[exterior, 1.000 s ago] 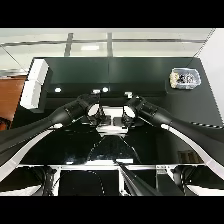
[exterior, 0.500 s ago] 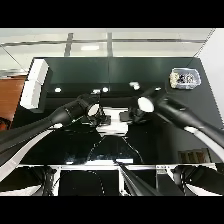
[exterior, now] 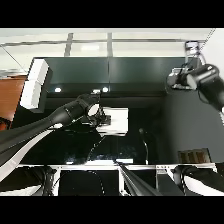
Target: Fold the box and place the chain.
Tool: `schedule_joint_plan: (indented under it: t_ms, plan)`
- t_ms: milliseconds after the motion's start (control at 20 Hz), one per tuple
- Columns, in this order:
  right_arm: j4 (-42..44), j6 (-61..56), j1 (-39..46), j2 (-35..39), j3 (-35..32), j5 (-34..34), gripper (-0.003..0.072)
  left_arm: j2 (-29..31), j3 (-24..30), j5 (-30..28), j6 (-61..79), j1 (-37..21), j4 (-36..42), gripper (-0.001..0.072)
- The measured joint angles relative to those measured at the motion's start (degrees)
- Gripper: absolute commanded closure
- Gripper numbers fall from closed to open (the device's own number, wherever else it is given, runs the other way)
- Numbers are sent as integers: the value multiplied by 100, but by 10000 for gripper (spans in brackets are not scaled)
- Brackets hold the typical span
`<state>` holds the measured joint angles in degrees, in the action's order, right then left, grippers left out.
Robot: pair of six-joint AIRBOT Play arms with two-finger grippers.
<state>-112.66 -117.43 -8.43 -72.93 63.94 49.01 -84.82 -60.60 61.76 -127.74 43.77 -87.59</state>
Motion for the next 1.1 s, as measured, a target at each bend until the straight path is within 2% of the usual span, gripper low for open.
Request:
schedule_joint_plan:
  t_ms: [100,200,350,450,600,700,800,850,950,1100]
  plan:
    - [330,-24,717,-748,669,-129,-34,0,0,0,0,0,0,681]
    - [793,-17,1252,-1613,1622,214,87,0,2,0,0,0,0,681]
    - [1434,46,1786,-2828,3091,1038,86,0,0,-2,-11,0,0,680]
    - [1648,61,2000,-3429,3816,1462,86,-4,0,-2,-9,0,0,681]
    - [1799,-4,2188,-4011,4441,1777,87,-31,0,-4,-9,0,0,681]
    - [1860,-42,2258,-4245,4631,1888,127,-48,-4,0,-7,0,2,681]
    - [1878,-55,2306,-4378,4736,1947,238,-59,-4,0,-2,0,2,681]
    - [1882,-66,2317,-4419,4765,1985,260,-63,-7,0,0,0,2,681]
    - [1867,-50,2334,-4472,4811,2085,675,-70,-7,-2,0,0,2,681]
    - [1941,164,2352,-4426,4931,2396,677,-72,-4,-4,0,0,2,681]
